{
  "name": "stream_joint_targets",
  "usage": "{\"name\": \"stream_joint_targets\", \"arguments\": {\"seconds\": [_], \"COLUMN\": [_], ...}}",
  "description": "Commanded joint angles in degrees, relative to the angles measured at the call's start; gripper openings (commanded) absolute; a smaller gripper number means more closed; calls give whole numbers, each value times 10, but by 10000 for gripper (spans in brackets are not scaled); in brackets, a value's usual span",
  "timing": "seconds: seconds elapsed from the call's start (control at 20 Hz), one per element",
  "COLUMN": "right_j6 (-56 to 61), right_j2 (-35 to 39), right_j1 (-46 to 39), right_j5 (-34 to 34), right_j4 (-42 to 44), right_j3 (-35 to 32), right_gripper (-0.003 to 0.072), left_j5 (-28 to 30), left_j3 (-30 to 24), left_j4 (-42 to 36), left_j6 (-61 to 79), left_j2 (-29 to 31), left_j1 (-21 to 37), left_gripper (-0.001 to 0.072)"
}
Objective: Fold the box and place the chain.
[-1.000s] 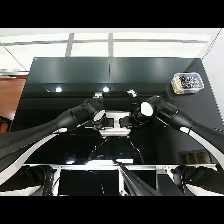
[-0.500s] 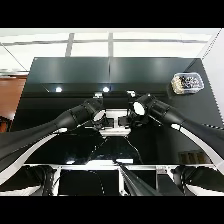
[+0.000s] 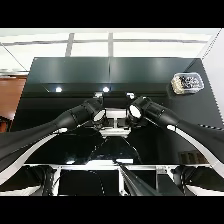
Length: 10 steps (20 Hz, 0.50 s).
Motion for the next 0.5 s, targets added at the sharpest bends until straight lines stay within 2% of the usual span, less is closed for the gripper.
{"name": "stream_joint_targets", "arguments": {"seconds": [0.0, 0.05, 0.3, 0.35, 0.4, 0.45], "right_j6": [13, 17, 20, 21, 21, 20], "right_j2": [-3, -3, -3, -3, -3, -3], "right_j1": [3, 3, 3, 3, 3, 3], "right_j5": [-5, -6, -5, -6, -6, -6], "right_j4": [-7, -7, -7, -4, -2, 0], "right_j3": [0, 0, 0, 0, 0, 0], "right_gripper": [118, 16, 20, 164, 216, 93], "left_j5": [0, 0, 0, 0, 0, 0], "left_j3": [1, 1, 1, 1, 1, 1], "left_j4": [1, 1, 1, 1, 1, 1], "left_j6": [0, 0, 0, 0, 0, 0], "left_j2": [0, 0, 0, 0, 0, 0], "left_j1": [0, 0, 0, 0, 0, 0], "left_gripper": [29, 29, 29, 29, 29, 29]}}
